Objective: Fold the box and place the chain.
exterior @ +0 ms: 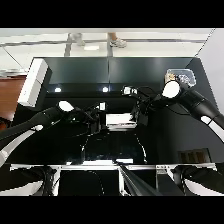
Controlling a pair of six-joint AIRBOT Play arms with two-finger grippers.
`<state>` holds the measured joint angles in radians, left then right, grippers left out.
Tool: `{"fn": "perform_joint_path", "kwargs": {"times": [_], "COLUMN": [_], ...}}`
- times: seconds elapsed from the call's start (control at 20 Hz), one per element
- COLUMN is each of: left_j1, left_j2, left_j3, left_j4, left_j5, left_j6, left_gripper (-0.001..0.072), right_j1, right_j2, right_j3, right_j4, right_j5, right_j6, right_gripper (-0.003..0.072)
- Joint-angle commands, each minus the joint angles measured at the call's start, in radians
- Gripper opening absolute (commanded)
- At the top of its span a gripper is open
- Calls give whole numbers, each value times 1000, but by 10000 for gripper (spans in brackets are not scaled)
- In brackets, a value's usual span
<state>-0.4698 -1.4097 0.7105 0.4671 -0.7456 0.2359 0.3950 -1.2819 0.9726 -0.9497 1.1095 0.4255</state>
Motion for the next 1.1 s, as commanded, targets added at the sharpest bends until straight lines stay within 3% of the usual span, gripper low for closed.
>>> {"fn": "perform_joint_path", "kwargs": {"times": [0.0, 0.5, 0.65, 0.7, 0.95, 1.05], "left_j1": [-1, -1, -1, -1, -1, -1], "left_j2": [0, 0, 0, 0, 0, 0], "left_j3": [1, 1, 1, 1, 1, 1], "left_j4": [0, 0, 0, 0, 0, 0], "left_j5": [1, 0, 0, 0, 1, 1], "left_j6": [0, 0, 0, 0, 0, 0], "left_gripper": [413, 412, 413, 412, 413, 413], "right_j1": [0, 0, 0, 0, 11, -9], "right_j2": [-1, -1, -1, -1, 13, 54], "right_j3": [-16, -28, -46, -56, -61, -25], "right_j4": [0, 14, 12, 13, 12, -8], "right_j5": [-7, -3, -18, -26, -34, -3], "right_j6": [0, 4, 10, 14, 35, 155], "right_gripper": [297, 298, 342, 399, 403, 403]}}
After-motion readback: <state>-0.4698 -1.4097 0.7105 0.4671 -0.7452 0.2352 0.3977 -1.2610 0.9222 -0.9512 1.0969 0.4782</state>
